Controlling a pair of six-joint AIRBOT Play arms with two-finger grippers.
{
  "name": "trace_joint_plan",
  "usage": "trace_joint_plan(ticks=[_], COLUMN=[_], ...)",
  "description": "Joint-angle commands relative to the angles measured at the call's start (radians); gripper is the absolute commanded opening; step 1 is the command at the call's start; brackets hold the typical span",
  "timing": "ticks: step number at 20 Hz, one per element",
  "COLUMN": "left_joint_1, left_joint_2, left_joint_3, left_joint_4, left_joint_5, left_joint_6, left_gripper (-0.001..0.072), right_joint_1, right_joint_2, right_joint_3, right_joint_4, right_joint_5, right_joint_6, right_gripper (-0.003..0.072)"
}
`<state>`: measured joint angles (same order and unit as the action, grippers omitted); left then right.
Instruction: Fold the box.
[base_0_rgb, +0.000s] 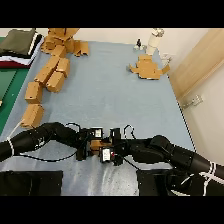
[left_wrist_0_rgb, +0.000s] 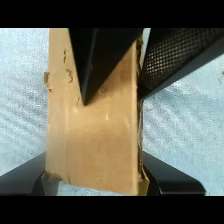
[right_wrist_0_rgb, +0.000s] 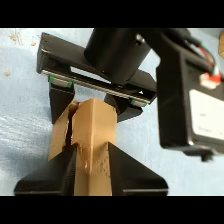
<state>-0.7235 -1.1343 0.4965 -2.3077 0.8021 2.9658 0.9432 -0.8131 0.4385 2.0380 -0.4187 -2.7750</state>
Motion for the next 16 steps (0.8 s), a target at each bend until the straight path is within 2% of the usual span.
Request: trace_joint_plan(ticks=[1, 3, 7, 11, 16], left_joint_1=[0.000, 0.000, 0.000, 0.000, 0.000], left_joint_2=[0.000, 0.000, 0.000, 0.000, 0.000], left_joint_3=[0.001, 0.001, 0.001, 0.001, 0.001], left_joint_4=[0.000, 0.000, 0.000, 0.000, 0.000], left_joint_5=[0.000, 0.000, 0.000, 0.000, 0.000], left_joint_6=[0.000, 0.000, 0.000, 0.000, 0.000], left_gripper=[0.0467, 0.0466, 0.0467, 0.0467, 0.0467], right_joint_1=[0.000, 0.000, 0.000, 0.000, 0.000], right_joint_2=[-0.005, -0.030, -0.056, -0.056, -0.020], right_joint_3=[0.000, 0.000, 0.000, 0.000, 0.001], right_joint_4=[0.000, 0.000, 0.011, 0.020, 0.005], right_joint_5=[0.000, 0.000, -0.021, -0.103, -0.086], right_joint_6=[0.000, 0.001, 0.001, 0.024, 0.031], right_gripper=[0.0264, 0.0221, 0.0221, 0.0222, 0.0248])
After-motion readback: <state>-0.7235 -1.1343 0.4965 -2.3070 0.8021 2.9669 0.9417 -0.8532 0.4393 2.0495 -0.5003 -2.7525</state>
